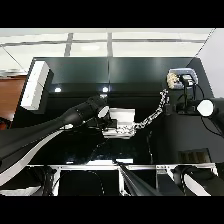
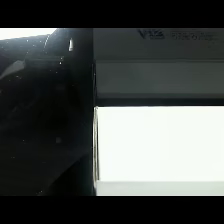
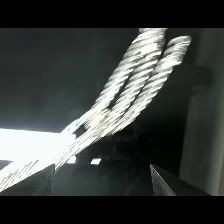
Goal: Fold the box and place the chain.
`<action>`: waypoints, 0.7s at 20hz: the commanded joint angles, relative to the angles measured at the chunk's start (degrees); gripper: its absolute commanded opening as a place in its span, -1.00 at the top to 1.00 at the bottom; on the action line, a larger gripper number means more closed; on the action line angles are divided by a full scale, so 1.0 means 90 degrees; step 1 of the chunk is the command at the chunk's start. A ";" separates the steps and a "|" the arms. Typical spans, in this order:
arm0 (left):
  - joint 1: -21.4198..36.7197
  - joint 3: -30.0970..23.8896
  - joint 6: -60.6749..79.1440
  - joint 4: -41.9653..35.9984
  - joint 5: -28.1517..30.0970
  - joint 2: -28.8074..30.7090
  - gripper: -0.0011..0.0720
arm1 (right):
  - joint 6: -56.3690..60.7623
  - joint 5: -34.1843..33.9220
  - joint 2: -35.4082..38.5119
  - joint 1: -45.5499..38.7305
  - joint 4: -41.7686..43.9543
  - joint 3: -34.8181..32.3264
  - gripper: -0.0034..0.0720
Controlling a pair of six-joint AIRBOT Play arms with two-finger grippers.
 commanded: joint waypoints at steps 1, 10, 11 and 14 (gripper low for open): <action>0.0002 0.0005 0.0002 0.0000 0.0002 -0.0002 0.89 | 0.0522 -0.1639 -0.0828 -0.0265 -0.0483 -0.0160 -1.00; 0.0002 0.0005 0.0002 0.0000 0.0002 -0.0002 0.89 | 0.3376 -0.0112 -0.2385 0.0748 -0.1967 0.1183 -1.00; 0.0002 0.0005 0.0002 0.0000 0.0002 -0.0002 0.89 | 0.3808 0.0112 -0.2385 0.0818 -0.2101 0.1190 -1.00; 0.0002 0.0005 0.0002 0.0000 0.0002 -0.0002 0.89 | 0.4206 0.0379 -0.2385 0.0865 -0.1894 0.1185 -1.00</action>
